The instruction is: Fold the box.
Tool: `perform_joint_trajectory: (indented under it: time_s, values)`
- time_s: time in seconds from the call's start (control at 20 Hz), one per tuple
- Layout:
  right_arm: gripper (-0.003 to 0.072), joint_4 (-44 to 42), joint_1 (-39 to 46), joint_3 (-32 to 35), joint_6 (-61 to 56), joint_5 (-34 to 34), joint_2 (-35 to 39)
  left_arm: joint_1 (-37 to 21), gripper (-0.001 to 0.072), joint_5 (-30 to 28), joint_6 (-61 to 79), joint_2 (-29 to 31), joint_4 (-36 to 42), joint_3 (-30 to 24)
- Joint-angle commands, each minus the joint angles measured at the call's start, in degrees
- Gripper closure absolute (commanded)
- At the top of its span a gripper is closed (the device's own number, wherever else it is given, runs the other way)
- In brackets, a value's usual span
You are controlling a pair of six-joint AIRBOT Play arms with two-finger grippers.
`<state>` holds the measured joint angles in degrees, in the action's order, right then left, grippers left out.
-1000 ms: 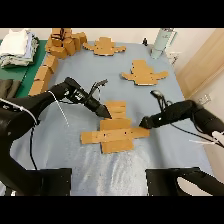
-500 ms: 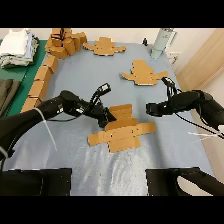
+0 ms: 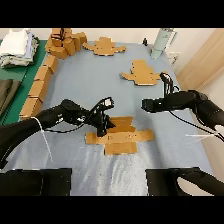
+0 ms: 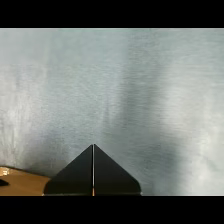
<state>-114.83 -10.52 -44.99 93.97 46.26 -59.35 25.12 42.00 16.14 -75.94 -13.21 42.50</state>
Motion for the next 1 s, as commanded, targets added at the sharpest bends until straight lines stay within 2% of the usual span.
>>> perform_joint_trajectory:
  time_s: [0.0,0.5,0.95]
  values:
    - [0.0682,-0.57,-1.73,-0.04,-0.07,-1.27,-1.44,0.57,0.0700,-1.11,1.01,0.15,-1.16,-0.24]
    - [0.0683,-1.01,-3.19,-0.04,-0.07,-0.98,-2.54,0.57,0.0697,-0.92,-1.05,-0.76,-0.98,-1.07]
    - [0.0683,7.65,-3.19,-0.04,-2.23,10.27,0.46,0.57,0.0697,1.62,-2.25,-0.72,-0.96,-1.07]
